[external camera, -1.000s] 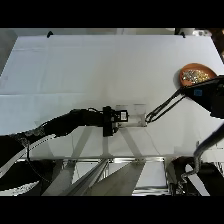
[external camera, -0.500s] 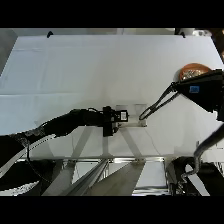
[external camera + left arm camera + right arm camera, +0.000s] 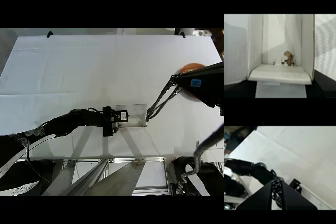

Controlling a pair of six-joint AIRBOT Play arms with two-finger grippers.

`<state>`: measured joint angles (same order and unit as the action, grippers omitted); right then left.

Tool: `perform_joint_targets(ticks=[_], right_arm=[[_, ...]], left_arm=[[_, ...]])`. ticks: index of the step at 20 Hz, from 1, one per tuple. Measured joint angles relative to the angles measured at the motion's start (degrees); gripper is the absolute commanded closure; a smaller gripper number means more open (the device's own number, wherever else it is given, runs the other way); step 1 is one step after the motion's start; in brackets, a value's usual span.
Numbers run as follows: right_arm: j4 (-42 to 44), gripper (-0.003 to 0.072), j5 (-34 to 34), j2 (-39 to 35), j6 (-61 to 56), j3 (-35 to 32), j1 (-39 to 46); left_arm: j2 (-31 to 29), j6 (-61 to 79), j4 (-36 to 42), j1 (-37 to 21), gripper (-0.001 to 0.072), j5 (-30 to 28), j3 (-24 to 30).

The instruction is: Fold the box and place the chain.

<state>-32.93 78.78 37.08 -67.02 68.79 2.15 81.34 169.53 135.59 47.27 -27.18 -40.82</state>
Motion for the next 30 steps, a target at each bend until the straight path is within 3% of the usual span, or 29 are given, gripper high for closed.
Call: perform_joint_targets(ticks=[8, 20, 30], right_arm=[[-0.33, 0.0675, -0.2, 0.04, 0.04, -1.53, -0.02], [-1.81, 0.0674, -3.23, 0.09, 5.2, -21.57, -0.02], [-3.8, 0.0674, -10.95, 0.09, 7.74, -34.38, 0.0]], left_arm=[[0.0, 0.0, 0.0, 0.0, 0.0513, 0.0, 0.0], [0.0, 0.0, 0.0, -0.02, 0.0513, 0.0, 0.0], [0.0, 0.0, 0.0, 0.0, 0.0513, 0.0, 0.0]])
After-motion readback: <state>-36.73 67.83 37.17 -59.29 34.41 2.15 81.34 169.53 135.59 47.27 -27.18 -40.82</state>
